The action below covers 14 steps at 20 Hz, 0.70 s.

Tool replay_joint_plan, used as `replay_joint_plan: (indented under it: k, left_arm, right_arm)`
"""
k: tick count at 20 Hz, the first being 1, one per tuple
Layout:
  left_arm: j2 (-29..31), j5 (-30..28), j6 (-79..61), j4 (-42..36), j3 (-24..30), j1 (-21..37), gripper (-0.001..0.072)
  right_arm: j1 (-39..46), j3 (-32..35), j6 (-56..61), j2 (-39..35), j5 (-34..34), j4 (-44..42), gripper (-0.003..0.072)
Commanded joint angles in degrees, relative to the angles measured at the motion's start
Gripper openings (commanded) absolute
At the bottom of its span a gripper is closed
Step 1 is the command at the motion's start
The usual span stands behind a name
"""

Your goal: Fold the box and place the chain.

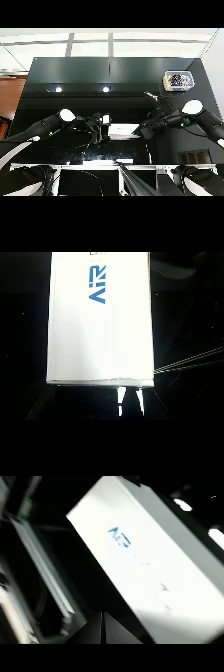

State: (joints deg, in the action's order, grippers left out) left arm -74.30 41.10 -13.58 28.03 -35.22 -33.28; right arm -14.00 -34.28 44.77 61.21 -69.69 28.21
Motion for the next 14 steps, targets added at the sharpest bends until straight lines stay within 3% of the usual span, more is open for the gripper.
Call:
replay_joint_plan:
  k: [1, 4, 14]
  left_arm:
    - [0.0, -0.2, 0.1, 0.0, 0.0, 0.0, 0.0368]
    - [0.0, -0.2, 0.1, 0.0, 0.0, 0.0, 0.0368]
    - [0.0, -0.2, 0.1, 0.0, 0.0, 0.0, 0.0368]
  right_arm:
    - [-0.2, 4.3, 3.3, 2.1, 4.1, -11.3, 0.0011]
    - [-2.8, 4.3, 4.5, 4.0, 11.9, -11.3, 0.0011]
    - [-7.2, 4.3, 7.2, 7.6, 17.2, -6.9, 0.0011]
